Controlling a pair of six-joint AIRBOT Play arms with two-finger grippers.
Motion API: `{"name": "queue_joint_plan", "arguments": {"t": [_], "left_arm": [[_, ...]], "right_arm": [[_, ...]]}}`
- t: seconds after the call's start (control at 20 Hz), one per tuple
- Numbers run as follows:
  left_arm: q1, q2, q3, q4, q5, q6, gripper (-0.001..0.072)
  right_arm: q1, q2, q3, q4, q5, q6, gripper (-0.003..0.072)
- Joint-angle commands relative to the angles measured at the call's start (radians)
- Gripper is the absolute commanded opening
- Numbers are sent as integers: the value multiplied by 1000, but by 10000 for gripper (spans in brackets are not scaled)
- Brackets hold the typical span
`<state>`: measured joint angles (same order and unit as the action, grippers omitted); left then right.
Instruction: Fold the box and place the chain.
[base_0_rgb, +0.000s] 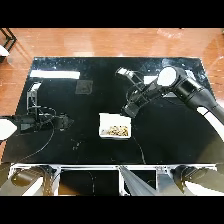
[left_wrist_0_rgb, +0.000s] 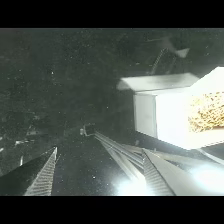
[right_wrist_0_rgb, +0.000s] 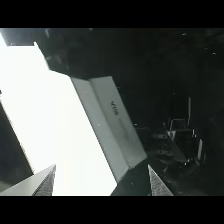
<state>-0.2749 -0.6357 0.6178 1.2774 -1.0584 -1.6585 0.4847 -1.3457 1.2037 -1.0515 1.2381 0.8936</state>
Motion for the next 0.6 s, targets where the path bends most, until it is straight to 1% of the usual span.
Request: {"name": "queue_joint_plan", "arguments": {"t": [0.0,0.35,0.55], "left_arm": [[1,-1,0,-7,5,2,628],[1,-1,0,-6,13,2,616],[1,-1,0,-3,15,2,616]], "right_arm": [[25,-2,1,-8,9,-49,709],[81,-14,-6,-77,42,-92,709],[135,-34,-6,-141,34,-110,711]]}}
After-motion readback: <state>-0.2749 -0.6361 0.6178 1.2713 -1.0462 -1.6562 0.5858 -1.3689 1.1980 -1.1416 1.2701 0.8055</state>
